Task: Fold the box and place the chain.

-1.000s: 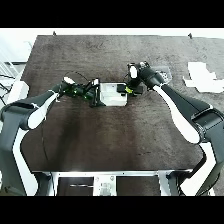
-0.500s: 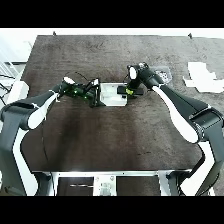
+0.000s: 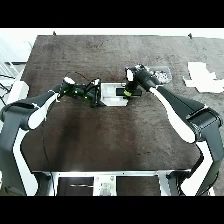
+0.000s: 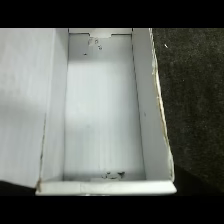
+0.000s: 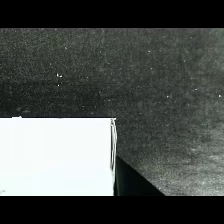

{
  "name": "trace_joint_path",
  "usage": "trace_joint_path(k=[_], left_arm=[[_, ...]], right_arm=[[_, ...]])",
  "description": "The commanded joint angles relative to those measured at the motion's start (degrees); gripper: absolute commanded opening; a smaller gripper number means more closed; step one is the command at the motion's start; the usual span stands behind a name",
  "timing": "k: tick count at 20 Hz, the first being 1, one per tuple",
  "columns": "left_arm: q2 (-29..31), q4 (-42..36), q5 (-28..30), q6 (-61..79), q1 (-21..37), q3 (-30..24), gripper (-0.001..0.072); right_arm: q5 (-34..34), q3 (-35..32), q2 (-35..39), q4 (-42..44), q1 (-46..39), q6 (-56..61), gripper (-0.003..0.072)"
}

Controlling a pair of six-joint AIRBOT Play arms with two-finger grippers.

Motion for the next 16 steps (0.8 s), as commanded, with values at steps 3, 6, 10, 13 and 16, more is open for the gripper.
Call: trace_joint_path(k=[3,6,10,13,16], left_arm=[[0.0,0.1,-0.1,0.0,0.1,0.0,0.0407],[0.0,0.1,-0.1,0.0,0.1,0.0,0.0407],[0.0,0.1,-0.1,0.0,0.1,0.0,0.0407],[0.0,0.1,-0.1,0.0,0.1,0.0,0.0408],[0.0,0.1,-0.1,0.0,0.1,0.0,0.0407]], right_arm=[[0.1,0.0,0.1,-1.6,0.5,0.1,0.0032],[0.1,0.0,0.6,-1.8,0.6,0.1,0.014],[0.1,0.0,1.1,-1.8,0.8,0.5,0.0256],[0.1,0.0,1.4,-1.8,1.5,0.5,0.0292],[0.1,0.0,1.4,-1.8,1.7,0.5,0.0353]])
